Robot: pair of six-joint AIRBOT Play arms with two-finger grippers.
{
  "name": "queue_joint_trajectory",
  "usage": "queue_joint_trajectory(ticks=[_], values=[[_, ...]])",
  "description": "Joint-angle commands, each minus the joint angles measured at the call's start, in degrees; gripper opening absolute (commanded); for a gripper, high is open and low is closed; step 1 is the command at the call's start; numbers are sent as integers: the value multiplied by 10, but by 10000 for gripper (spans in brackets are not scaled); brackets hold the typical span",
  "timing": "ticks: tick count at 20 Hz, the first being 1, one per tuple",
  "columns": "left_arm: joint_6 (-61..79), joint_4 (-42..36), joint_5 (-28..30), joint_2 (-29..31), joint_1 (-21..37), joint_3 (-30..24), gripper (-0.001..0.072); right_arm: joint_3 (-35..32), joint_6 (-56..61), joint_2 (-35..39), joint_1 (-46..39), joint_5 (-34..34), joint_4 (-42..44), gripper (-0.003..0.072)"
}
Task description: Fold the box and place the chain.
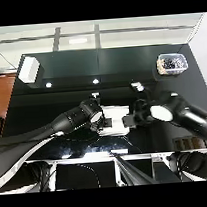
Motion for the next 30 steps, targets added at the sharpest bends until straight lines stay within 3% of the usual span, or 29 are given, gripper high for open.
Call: queue_joint_trajectory(ticks=[1,3,5,7,10,11,12,13,15,18,21,25,26,30], values=[[0,0,0,0,0,0,30,0,-39,92,-33,46,-80,395],[0,0,1,0,0,0,30,-1,-59,122,-61,67,-198,382],[0,0,2,0,0,0,30,-10,-60,125,-97,40,-354,381],[0,0,3,0,0,0,30,-42,-59,124,-173,-93,-419,376],[0,0,3,0,0,0,30,-75,30,71,-338,-303,-414,398],[0,0,3,0,0,0,30,-73,48,39,-389,-355,-392,649],[0,1,4,0,0,0,30,-61,43,-2,-435,-407,-340,710],[0,3,6,0,0,0,29,-34,18,-47,-464,-428,-284,713],[0,4,7,0,0,0,30,78,-4,-170,-502,-379,-212,714],[0,4,7,0,0,0,30,306,-159,-357,-518,-242,-51,714],[0,4,5,0,0,0,30,463,-173,-477,-518,-156,-30,713],[0,2,0,0,0,0,30,509,-173,-526,-519,-145,-37,654],[0,2,0,0,0,0,30,509,-173,-530,-519,-148,-47,544],[0,2,0,0,0,0,30,509,-174,-545,-519,-151,-67,543]])
